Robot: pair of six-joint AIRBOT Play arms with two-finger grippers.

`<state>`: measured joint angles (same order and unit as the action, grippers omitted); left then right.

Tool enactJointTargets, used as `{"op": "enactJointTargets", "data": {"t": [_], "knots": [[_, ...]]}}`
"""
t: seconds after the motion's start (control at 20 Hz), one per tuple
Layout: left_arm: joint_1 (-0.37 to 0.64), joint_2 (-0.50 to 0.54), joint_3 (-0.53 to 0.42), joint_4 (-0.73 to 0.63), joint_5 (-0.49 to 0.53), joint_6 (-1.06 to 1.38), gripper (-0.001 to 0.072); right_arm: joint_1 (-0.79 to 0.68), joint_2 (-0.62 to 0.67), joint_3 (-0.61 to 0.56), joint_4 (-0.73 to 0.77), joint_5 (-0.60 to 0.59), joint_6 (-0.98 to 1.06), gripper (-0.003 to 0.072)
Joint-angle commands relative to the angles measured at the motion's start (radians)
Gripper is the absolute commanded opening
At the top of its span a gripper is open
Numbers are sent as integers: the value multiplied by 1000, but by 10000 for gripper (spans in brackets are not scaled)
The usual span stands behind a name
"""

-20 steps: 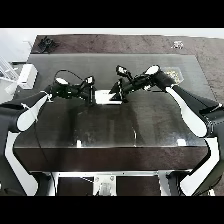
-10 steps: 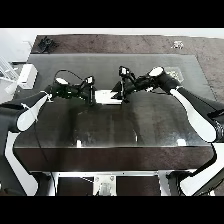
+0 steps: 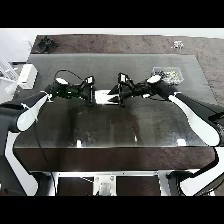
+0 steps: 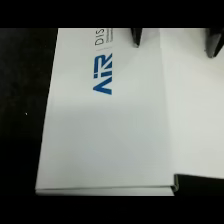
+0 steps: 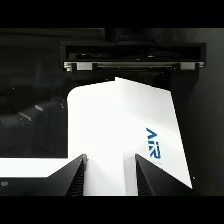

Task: Fold the box and place the chain.

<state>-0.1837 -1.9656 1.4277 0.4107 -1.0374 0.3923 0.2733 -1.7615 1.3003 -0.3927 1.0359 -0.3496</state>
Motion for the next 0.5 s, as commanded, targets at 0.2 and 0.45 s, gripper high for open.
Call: {"op": "enactJointTargets", "data": {"t": [0.2,0.45], "knots": [[0,0,0,0,0,0,511,8,2,-25,19,-112,-90,255],[0,0,0,0,0,0,511,5,2,-26,16,-85,-89,272]]}}
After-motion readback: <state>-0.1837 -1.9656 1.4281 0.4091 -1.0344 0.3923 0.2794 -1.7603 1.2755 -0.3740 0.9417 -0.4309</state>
